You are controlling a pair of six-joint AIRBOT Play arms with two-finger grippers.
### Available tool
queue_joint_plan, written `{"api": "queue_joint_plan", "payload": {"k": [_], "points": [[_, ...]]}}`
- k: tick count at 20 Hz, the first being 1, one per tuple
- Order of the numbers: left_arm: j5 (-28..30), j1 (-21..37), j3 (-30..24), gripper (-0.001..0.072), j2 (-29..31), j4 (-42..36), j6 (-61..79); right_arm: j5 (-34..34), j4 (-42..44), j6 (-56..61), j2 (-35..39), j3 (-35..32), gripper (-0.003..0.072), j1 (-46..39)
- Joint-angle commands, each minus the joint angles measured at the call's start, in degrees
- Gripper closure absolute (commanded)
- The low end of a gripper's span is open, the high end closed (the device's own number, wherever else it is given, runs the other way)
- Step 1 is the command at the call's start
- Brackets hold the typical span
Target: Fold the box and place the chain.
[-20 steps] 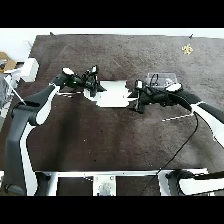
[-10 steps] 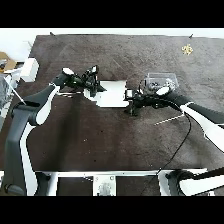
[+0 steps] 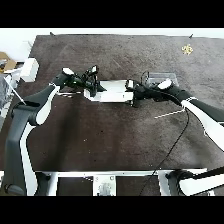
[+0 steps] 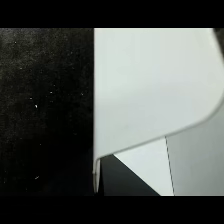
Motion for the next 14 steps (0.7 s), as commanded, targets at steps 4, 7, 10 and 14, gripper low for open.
{"api": "queue_joint_plan", "payload": {"k": [4,7,10,14], "points": [[0.00,-0.02,-0.02,0.0695,-0.04,-0.22,0.00,3.28,3.10,0.70,-1.68,4.31,0.0057,-3.06],[0.00,-0.02,-0.02,0.0696,-0.04,-0.22,0.00,8.44,3.26,3.02,-5.92,8.92,0.0039,-4.17],[0.00,-0.02,-0.02,0.0695,-0.04,-0.22,0.00,16.44,3.67,4.55,-10.05,14.73,0.0038,-5.53],[0.00,-0.02,-0.02,0.0696,-0.04,-0.22,0.00,21.16,3.02,6.88,-14.08,19.47,0.0039,-5.64]]}}
